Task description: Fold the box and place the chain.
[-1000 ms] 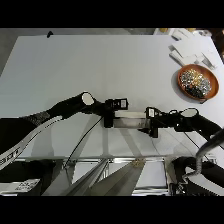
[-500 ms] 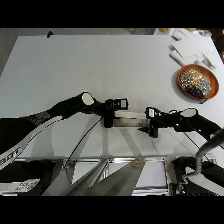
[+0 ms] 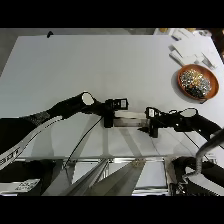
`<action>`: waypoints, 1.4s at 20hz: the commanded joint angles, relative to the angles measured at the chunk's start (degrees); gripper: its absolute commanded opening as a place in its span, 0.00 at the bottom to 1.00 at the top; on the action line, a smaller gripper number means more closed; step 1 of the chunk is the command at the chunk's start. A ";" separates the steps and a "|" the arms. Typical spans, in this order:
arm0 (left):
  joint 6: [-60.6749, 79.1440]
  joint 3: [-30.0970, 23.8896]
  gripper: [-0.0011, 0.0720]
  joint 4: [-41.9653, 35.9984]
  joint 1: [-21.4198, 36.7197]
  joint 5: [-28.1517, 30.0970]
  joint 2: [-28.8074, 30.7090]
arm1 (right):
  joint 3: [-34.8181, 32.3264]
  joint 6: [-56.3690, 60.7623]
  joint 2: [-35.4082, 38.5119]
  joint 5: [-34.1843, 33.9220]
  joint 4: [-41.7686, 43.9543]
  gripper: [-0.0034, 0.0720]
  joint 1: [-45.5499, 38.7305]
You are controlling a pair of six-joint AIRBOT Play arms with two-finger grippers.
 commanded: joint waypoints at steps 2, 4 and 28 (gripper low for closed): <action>0.00 0.04 0.03 0.02 0.02 0.02 0.00 | -0.04 0.02 -0.04 -0.04 0.00 0.65 -0.04; 0.00 0.04 0.03 0.02 0.02 0.02 0.00 | -0.04 0.02 -0.04 -0.04 0.00 0.65 -0.04; -5.84 0.04 0.81 7.48 1.49 -3.72 5.90 | -0.04 0.02 -0.04 -0.02 0.00 0.65 -0.04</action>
